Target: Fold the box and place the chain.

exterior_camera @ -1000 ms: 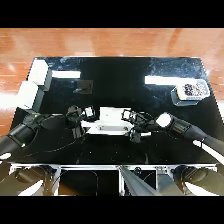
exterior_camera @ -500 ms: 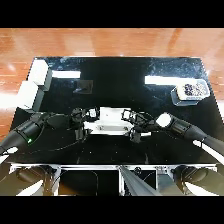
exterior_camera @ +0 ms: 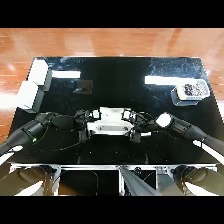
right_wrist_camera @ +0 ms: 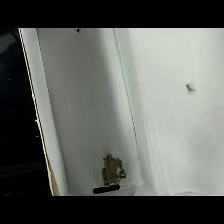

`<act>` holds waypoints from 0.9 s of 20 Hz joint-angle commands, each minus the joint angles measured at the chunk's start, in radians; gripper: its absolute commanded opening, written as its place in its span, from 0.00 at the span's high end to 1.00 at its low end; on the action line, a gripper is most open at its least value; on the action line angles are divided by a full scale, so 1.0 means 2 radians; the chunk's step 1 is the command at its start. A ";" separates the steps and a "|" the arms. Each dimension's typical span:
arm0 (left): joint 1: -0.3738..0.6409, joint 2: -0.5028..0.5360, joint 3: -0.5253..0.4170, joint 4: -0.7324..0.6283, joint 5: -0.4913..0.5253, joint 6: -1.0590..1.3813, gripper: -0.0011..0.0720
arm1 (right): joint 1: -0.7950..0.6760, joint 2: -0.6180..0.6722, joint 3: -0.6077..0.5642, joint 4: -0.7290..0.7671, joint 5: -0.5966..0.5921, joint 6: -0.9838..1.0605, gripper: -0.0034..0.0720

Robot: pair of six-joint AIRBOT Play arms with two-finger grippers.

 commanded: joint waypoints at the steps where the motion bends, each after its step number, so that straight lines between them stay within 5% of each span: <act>1: -0.012 -0.015 0.001 -0.004 -0.012 0.003 0.16 | 0.000 0.000 0.000 0.000 0.000 0.000 0.27; 13: -0.017 -0.018 0.001 -0.003 -0.014 0.014 0.27 | 0.000 0.000 0.000 0.000 0.000 0.000 0.27; 14: -0.017 -0.018 0.001 -0.004 -0.014 0.014 0.39 | 0.000 0.000 0.000 0.000 0.000 0.000 0.27; 18: -0.018 -0.018 0.001 -0.004 -0.015 0.014 0.55 | 0.000 0.000 0.000 0.000 0.000 0.000 0.27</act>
